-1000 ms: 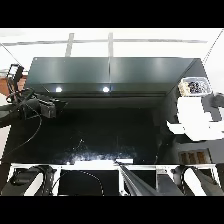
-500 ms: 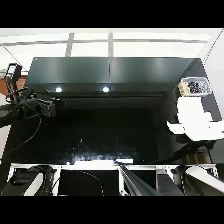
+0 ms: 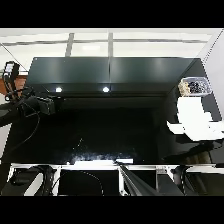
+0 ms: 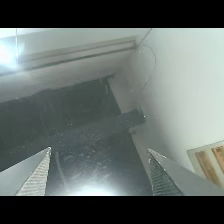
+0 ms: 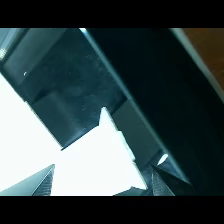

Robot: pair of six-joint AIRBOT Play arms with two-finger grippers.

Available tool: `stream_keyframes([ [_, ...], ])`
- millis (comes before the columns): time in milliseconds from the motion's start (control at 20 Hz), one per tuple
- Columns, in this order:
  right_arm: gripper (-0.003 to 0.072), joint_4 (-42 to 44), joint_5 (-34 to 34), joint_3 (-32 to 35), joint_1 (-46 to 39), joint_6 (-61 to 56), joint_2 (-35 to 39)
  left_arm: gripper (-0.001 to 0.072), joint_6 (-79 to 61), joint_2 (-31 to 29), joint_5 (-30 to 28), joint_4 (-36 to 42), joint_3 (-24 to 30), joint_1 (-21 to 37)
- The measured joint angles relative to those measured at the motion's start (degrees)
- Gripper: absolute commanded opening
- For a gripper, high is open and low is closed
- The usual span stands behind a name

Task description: Fold the box and place the chain.

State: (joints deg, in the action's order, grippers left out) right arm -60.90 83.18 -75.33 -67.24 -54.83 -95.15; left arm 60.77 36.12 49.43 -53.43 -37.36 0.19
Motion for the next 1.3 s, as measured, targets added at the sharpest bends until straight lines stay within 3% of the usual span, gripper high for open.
stream_keyframes([
  [300,0.0707,3.8,7.1,-2.1,-0.2,1.6,-6.1,0.0708,0.0,0.0,-0.4,0.0,0.0,0.0],
  [350,0.06,4.3,7.7,-2.2,-0.2,1.8,-6.8,0.0708,-0.1,0.0,-0.4,0.0,0.0,0.0],
  [400,0.0538,4.8,8.2,-2.3,-0.2,2.1,-7.3,0.0708,-0.1,0.0,-0.6,0.0,0.0,0.0],
  [500,0.0533,5.5,8.6,-2.4,-0.2,2.6,-8.0,0.0708,-0.2,0.0,-0.9,-0.1,0.0,0.0],
  [550,0.0469,5.8,8.7,-2.4,-0.2,3.0,-8.2,0.0708,-0.2,0.0,-1.1,-0.1,0.0,0.0],
  [600,0.0291,5.9,8.8,-2.4,-0.2,3.4,-8.3,0.0708,-0.2,0.0,-1.3,-0.1,0.0,0.0],
  [750,0.0033,6.3,8.6,-2.4,-0.1,4.7,-8.6,0.0708,-0.1,0.0,-1.5,-0.1,0.0,0.0],
  [1100,0.0039,10.1,12.9,-2.2,2.1,7.8,-8.2,0.0708,0.0,0.0,-2.3,-0.1,0.0,0.0],
  [1300,0.0039,15.2,14.5,1.2,7.4,7.5,-5.1,0.0707,0.0,0.0,-3.0,0.0,0.0,0.0],
])
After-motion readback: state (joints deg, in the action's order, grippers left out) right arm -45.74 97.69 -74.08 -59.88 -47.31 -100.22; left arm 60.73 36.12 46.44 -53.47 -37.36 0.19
